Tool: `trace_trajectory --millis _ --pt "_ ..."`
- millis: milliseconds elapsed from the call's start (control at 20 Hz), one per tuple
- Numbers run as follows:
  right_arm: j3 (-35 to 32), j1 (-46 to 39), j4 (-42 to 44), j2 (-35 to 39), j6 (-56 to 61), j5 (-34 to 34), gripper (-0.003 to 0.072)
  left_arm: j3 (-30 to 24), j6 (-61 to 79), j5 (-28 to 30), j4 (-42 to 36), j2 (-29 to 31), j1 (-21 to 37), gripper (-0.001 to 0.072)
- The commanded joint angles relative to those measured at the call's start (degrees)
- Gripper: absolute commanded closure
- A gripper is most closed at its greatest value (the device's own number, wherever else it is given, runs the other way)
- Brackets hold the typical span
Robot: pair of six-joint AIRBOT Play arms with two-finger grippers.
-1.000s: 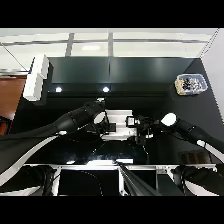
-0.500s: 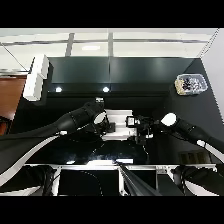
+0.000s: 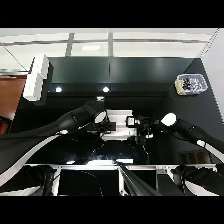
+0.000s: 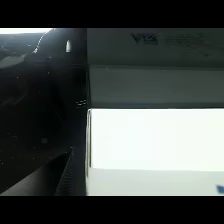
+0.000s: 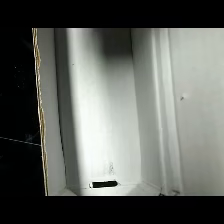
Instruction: Fold the box and place the chain.
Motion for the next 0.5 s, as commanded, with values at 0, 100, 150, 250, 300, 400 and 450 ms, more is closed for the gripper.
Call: trace_trajectory --millis 0,100,150,250,300,400,450 --pt "0.0 0.0 0.0 0.0 0.0 0.0 0.0493 0.1 -0.1 0.1 0.0 -0.6 0.0 0.0376" --pt "0.0 0.0 0.0 0.0 0.0 0.0 0.0493 0.1 -0.1 0.2 0.0 -0.6 0.0 0.0482" --pt "0.0 0.0 0.0 0.0 0.0 0.0 0.0494 0.1 -0.1 0.2 0.0 -0.6 0.0 0.0481" --pt "0.0 0.0 0.0 0.0 0.0 0.0 0.0494 0.1 -0.1 0.2 0.0 -0.6 0.0 0.0482" --pt "0.0 0.0 0.0 0.0 0.0 0.0 0.0494 0.1 -0.1 0.2 0.0 -0.6 0.0 0.0487" --pt "0.0 0.0 0.0 0.0 0.0 0.0 0.0494 0.1 -0.1 0.2 0.0 -0.6 0.0 0.0681" --pt "0.0 0.0 0.0 0.0 0.0 0.0 0.0494 0.1 -0.1 0.3 0.0 -0.6 0.0 0.0681"
